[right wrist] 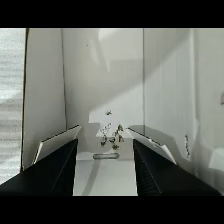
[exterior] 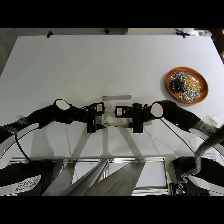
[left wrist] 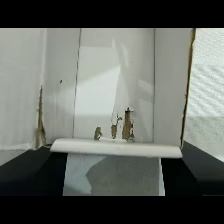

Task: Fold the box and place the chain.

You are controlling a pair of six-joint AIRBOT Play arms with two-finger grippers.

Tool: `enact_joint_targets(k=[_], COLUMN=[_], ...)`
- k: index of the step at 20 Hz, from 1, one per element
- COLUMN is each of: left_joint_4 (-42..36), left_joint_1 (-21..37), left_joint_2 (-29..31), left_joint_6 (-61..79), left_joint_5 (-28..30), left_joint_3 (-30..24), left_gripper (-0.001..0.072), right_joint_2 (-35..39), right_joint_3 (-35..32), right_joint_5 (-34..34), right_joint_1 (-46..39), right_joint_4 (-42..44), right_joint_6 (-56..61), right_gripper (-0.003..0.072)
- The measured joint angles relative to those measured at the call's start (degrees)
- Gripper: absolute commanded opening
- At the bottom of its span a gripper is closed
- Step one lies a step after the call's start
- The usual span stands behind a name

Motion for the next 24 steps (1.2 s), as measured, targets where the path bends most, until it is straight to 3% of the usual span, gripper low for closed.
enact_joint_targets(k=[1, 2, 9, 17, 20, 24], left_joint_4=[0.0, 0.0, -0.1, 0.0, 0.0, 0.0], left_joint_1=[0.0, 0.0, 0.0, 0.0, 0.0, 0.0], left_joint_2=[0.0, 0.0, 0.0, 0.0, 0.0, 0.0], left_joint_6=[0.0, 0.0, -0.1, 0.0, 0.0, 0.0], left_joint_5=[0.0, 0.0, 0.0, 0.0, 0.0, 0.0], left_joint_3=[0.0, 0.0, 0.0, 0.0, 0.0, 0.0], left_gripper=[0.0387, 0.0387, 0.0387, 0.0387, 0.0387, 0.0387], right_joint_2=[0.0, 0.2, 9.3, 17.6, 18.0, 16.7], right_joint_3=[0.0, 0.0, 0.0, -0.4, -2.6, -5.7], right_joint_5=[0.0, -0.2, 4.2, 20.8, 21.5, 15.9], right_joint_1=[0.0, 0.0, -1.4, -7.1, -9.7, -12.5], right_joint_4=[0.0, -0.3, -6.4, -21.1, -23.6, -21.0], right_joint_6=[0.0, 0.0, 8.2, 49.4, 62.2, 70.6], right_gripper=[0.0231, 0.0014, 0.0009, 0.0009, 0.0009, 0.0007])
